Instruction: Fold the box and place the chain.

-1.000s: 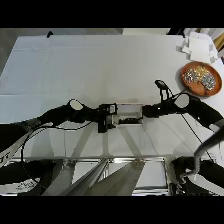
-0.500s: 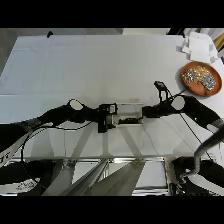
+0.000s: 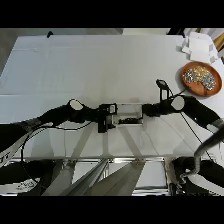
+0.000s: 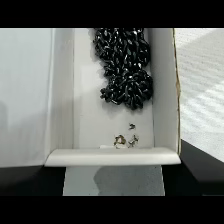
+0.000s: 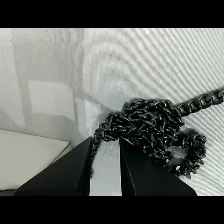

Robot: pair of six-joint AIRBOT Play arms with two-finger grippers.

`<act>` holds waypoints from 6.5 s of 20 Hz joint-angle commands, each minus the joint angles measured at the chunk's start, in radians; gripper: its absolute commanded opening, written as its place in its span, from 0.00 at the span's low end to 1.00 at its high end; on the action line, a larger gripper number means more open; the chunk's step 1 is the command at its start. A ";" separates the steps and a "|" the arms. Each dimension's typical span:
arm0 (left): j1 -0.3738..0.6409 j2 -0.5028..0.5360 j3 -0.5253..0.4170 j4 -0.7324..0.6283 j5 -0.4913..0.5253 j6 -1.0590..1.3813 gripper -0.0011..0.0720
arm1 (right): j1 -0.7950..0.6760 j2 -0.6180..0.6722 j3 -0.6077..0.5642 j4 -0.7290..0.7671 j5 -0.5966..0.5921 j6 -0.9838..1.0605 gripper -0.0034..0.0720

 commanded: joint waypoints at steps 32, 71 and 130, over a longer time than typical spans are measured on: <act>0.000 0.000 0.000 0.000 0.000 0.001 0.47 | -0.039 0.339 0.002 -0.006 0.090 -0.240 0.06; 0.000 0.000 0.000 0.000 0.000 0.001 0.47 | 0.092 0.245 0.002 0.496 0.249 -0.723 0.06; 0.000 0.000 0.000 0.000 0.000 0.000 0.47 | 0.006 0.051 -0.012 -0.206 0.040 -0.240 0.06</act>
